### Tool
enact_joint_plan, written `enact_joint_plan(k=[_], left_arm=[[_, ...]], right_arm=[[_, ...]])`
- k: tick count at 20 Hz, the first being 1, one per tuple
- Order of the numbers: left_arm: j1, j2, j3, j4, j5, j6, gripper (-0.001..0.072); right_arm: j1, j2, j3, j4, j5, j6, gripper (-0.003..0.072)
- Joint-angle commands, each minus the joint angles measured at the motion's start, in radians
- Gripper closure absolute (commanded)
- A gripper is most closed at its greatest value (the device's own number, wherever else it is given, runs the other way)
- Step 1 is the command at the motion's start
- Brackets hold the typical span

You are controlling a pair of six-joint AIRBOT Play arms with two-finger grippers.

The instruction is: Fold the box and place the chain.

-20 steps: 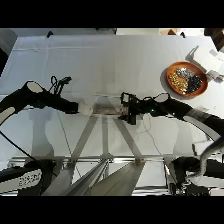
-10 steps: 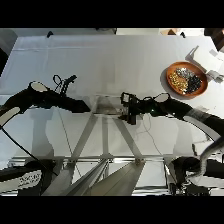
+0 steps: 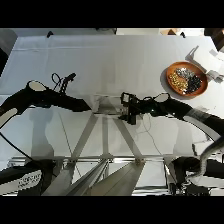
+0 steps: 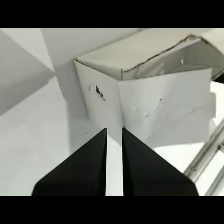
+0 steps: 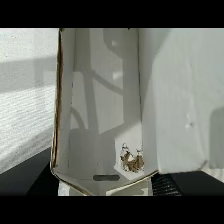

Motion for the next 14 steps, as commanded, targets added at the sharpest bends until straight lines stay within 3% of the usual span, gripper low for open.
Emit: enact_joint_plan(k=[1, 3, 6, 11, 14], left_arm=[[-0.001, 0.031, 0.000, 0.020, 0.023, -0.015, 0.0582], [-0.001, 0.030, 0.000, 0.019, 0.013, -0.015, 0.0369], [-0.017, 0.030, 0.000, 0.014, 0.016, -0.007, 0.0282], [-0.103, 0.029, 0.000, 0.013, 0.161, 0.018, 0.0247], [-0.132, 0.029, 0.000, 0.013, 0.186, 0.011, 0.0258]], right_arm=[[0.000, 0.000, 0.000, 0.000, 0.000, 0.000, 0.0148], [0.000, 0.000, 0.000, 0.000, 0.000, 0.000, 0.0148], [0.000, 0.000, 0.000, 0.000, 0.000, 0.000, 0.0148], [0.000, 0.000, 0.000, 0.000, 0.000, 0.000, 0.0148], [0.000, 0.000, 0.000, 0.000, 0.000, 0.000, 0.0148]])
